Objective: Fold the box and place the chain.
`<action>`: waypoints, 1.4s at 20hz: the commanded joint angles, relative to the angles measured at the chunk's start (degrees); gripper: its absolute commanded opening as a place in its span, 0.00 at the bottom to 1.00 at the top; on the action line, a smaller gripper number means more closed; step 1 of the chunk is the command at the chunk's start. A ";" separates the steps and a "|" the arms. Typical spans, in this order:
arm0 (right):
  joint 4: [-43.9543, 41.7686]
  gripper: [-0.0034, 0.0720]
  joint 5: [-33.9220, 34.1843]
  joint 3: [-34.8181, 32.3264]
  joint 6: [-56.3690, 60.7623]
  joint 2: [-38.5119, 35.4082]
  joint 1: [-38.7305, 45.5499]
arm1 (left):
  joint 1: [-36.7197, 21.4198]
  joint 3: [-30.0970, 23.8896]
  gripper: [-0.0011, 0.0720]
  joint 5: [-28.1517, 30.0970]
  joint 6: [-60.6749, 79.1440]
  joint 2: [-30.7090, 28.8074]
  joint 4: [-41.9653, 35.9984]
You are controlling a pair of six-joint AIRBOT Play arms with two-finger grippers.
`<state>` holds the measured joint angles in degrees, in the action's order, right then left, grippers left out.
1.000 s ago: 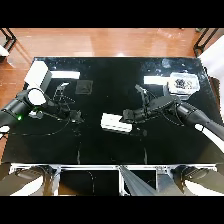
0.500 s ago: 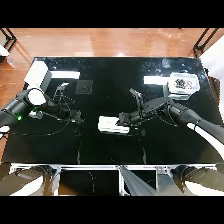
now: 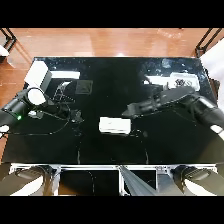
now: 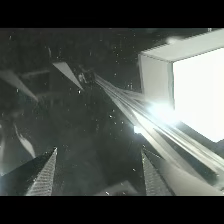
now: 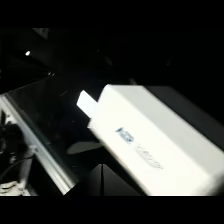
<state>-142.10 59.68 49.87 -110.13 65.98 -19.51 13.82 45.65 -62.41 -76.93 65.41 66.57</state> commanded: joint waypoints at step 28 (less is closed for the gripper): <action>24.70 0.07 -0.57 -5.86 7.30 -4.61 12.94 | 15.58 2.12 0.87 8.33 73.94 9.99 -25.51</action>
<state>-117.38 59.16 44.07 -102.85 61.36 -6.57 29.80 47.70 -53.23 -3.53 75.00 41.45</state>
